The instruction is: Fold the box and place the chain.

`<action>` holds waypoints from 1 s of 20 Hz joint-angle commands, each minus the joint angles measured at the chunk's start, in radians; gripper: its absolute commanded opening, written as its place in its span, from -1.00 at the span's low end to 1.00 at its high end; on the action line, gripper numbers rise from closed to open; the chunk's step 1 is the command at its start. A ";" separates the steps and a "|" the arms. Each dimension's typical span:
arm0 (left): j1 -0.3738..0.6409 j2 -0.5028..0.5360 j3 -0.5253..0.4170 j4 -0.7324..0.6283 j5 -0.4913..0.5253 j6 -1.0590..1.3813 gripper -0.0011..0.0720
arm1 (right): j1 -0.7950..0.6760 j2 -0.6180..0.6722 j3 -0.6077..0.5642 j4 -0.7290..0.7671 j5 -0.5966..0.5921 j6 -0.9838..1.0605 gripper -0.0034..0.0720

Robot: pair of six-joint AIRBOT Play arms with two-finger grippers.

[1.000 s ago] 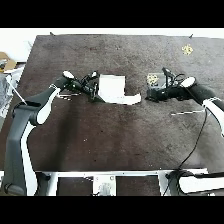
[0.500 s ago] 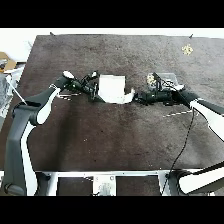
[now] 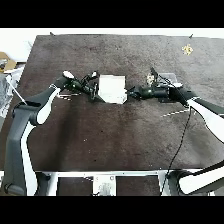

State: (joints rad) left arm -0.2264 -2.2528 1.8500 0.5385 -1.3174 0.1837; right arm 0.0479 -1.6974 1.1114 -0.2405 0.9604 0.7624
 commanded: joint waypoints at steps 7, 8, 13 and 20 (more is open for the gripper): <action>0.000 0.000 0.001 0.000 0.000 0.000 0.09 | 0.072 -0.001 0.098 -0.274 -0.081 0.243 0.00; 0.000 0.000 0.001 0.000 0.000 0.000 0.09 | 0.089 -0.001 0.113 -0.342 -0.096 0.296 0.00; 0.000 0.000 0.001 0.000 0.000 0.000 0.09 | 0.166 -0.025 0.208 -0.560 -0.148 0.474 0.00; 0.000 0.000 0.001 0.000 0.000 0.000 0.09 | 0.230 -0.116 0.346 -0.790 -0.065 0.694 0.00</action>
